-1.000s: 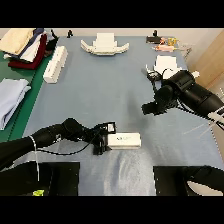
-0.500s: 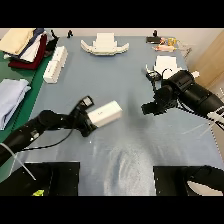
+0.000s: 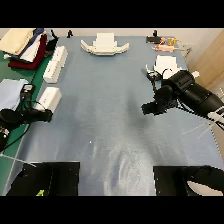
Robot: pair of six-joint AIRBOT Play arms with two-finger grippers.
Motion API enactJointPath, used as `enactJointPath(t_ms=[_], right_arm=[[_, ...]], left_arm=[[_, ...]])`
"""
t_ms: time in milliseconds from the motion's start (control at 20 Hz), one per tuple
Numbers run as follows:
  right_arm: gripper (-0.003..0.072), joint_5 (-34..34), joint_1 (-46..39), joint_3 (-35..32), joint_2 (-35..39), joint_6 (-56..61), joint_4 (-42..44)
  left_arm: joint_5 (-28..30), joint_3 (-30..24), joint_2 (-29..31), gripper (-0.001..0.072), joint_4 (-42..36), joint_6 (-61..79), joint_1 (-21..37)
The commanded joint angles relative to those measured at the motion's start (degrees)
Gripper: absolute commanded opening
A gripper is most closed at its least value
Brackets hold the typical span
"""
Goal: Fold the box.
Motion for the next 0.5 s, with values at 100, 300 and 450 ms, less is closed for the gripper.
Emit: enactJointPath(t_ms=[100, 300, 450], right_arm=[[0.0004, 0.0, 0.0, 0.1, 0.0, 0.0, 0.0], [0.0004, 0.0, 0.0, 0.1, 0.0, 0.0, 0.0], [0.0004, 0.0, 0.0, 0.1, 0.0, 0.0, 0.0]], left_arm=[[6.6, 7.4, -13.1, 0.0518, -0.4, -1.9, 6.0], [8.6, 16.2, -25.3, 0.0518, -6.1, 1.2, 4.9], [8.8, 22.8, -32.4, 0.0518, -7.0, 2.8, 1.9]])
